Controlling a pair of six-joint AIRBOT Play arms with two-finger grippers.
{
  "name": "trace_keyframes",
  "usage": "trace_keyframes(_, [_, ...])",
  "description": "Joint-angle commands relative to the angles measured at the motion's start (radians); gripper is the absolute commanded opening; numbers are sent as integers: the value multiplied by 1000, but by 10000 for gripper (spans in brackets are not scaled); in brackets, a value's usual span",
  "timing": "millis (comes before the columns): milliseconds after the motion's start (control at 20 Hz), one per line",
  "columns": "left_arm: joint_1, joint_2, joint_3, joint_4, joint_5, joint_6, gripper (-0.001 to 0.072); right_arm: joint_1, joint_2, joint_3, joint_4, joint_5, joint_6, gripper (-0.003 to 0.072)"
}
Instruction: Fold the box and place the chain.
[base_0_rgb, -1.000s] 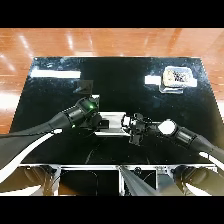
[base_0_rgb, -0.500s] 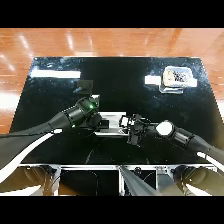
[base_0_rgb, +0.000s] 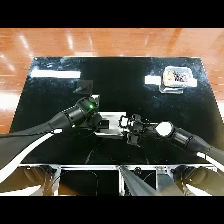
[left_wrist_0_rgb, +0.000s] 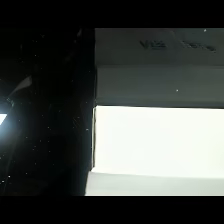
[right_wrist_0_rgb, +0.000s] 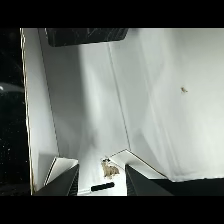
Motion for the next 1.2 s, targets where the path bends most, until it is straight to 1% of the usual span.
trace_keyframes(0, [0, 0, 0, -3, 0, 0, 23, 1, -1, 0, 0, 0, 0, 384])
trace_keyframes(200, [0, 0, 0, -3, 0, 0, 23, 1, -1, 0, 0, 1, 0, 372])
trace_keyframes(250, [0, 0, 0, -3, 0, 0, 23, 1, -1, 0, 0, 1, 0, 268])
trace_keyframes(300, [0, 0, 0, -3, 0, 0, 23, 1, -1, 0, 0, 1, 0, 193])
trace_keyframes(400, [0, 0, 0, -3, 0, 0, 23, 1, -1, 0, 0, 1, 0, 195])
trace_keyframes(450, [0, 0, 0, -3, 0, 0, 23, 1, -1, 0, 0, 1, 0, 226])
trace_keyframes(500, [0, 0, 0, -3, 0, 0, 23, 1, -1, 0, 0, 0, 0, 359])
trace_keyframes(550, [0, 0, 0, -5, 0, 0, 23, 1, -1, 0, 0, 0, 0, 447])
trace_keyframes(650, [0, 0, 0, -6, 0, 0, 23, 1, -1, 0, 0, 0, 0, 440])
trace_keyframes(700, [0, 0, 0, -6, 0, 0, 23, 1, -1, 0, 0, 1, 0, 343])
trace_keyframes(750, [0, 0, 0, -6, 0, 0, 23, 1, -1, 0, 0, 1, 0, 157])
trace_keyframes(800, [0, 0, 0, -6, 0, 0, 23, 1, -1, 0, 0, 1, 0, 68])
trace_keyframes(950, [0, 0, 0, -6, 0, 0, 23, -2, -1, 0, -4, -15, 1, 70])
trace_keyframes(1050, [0, 0, 0, -6, 1, 0, 23, -30, 1, 0, -4, -21, 10, 70])
trace_keyframes(1150, [0, 0, 0, -8, 2, 0, 23, -74, 7, 0, -11, 8, 99, 70])
